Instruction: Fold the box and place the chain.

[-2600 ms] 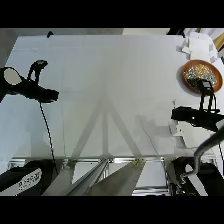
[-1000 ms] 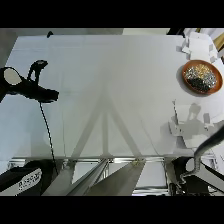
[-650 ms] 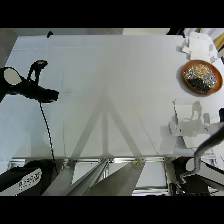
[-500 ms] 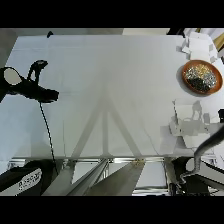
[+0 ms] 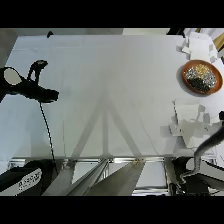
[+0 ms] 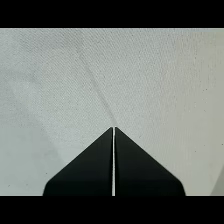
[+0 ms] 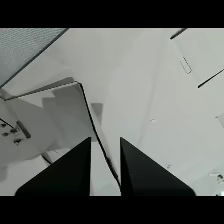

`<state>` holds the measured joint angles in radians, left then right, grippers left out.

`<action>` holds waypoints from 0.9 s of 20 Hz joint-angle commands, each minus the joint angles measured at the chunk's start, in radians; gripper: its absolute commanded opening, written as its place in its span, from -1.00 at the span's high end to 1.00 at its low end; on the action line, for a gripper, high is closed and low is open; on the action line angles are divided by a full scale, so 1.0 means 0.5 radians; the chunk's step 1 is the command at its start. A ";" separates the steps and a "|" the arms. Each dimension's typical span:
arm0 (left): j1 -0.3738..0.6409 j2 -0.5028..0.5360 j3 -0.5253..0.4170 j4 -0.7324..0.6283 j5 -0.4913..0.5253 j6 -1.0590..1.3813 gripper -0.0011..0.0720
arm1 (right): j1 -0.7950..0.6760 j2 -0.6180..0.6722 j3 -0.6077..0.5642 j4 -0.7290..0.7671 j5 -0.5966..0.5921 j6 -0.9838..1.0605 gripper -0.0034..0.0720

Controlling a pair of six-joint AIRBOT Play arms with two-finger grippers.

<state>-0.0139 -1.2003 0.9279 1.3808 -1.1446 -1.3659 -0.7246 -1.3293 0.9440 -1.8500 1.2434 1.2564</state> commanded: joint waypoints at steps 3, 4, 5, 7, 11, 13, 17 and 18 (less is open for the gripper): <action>0.000 0.002 0.000 0.000 0.000 0.001 0.94 | -0.011 -0.001 -0.008 0.134 0.009 -0.102 0.88; 0.000 0.002 0.000 0.000 0.000 0.001 0.94 | -0.002 0.024 -0.008 0.276 0.042 -0.291 0.88; 0.000 0.002 0.000 0.000 0.001 0.001 0.94 | 0.013 0.063 -0.009 0.426 0.058 -0.444 0.88; 0.000 0.002 0.000 0.000 0.000 0.001 0.94 | 0.064 0.178 -0.011 0.701 0.040 -0.600 0.88; 0.000 0.002 0.000 0.000 0.001 0.001 0.94 | 0.207 0.423 -0.146 1.311 0.042 -0.871 0.88; 0.000 0.002 0.000 0.000 0.001 0.001 0.94 | 0.350 0.581 -0.344 1.518 -0.025 -0.983 0.88; 0.000 0.002 0.000 0.000 0.001 0.001 0.94 | 0.774 0.928 -0.775 1.787 -0.307 -1.006 0.88; 0.000 0.002 0.000 0.000 0.000 0.001 0.94 | 0.877 0.994 -0.853 1.867 -0.347 -1.005 0.88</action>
